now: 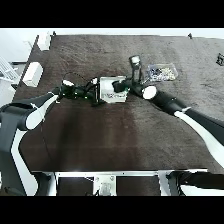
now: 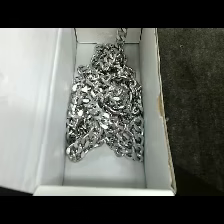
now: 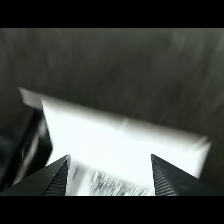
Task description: Fold the box and place the chain.
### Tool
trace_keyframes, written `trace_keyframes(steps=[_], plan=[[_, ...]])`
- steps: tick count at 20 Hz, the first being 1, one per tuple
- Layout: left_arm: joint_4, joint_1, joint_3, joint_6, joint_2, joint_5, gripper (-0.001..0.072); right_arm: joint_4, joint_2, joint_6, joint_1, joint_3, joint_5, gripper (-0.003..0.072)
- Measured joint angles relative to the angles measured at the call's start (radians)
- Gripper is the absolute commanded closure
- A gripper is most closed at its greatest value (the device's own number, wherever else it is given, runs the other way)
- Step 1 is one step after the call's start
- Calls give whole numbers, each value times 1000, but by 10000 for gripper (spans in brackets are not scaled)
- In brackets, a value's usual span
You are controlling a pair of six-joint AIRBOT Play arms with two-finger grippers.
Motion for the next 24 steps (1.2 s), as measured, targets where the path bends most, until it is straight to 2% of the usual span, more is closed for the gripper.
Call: trace_keyframes(steps=[3,6,11,19,20,21,22,24], plan=[[0,0,0,0,0,0,248,-32,74,-4,-98,-6,-3,120],[0,0,0,0,0,0,248,-47,56,59,-239,-19,-5,120],[0,0,0,0,0,0,248,-41,-112,169,-366,16,41,120],[0,0,0,0,0,0,248,-23,-365,199,-419,220,139,135],[0,0,0,0,0,0,248,-19,-380,194,-427,240,158,153],[0,0,0,0,0,0,248,-18,-392,190,-434,254,175,225],[0,0,0,0,0,0,248,-14,-400,185,-438,269,190,265],[0,0,0,0,0,0,248,2,-414,162,-444,293,217,285]])
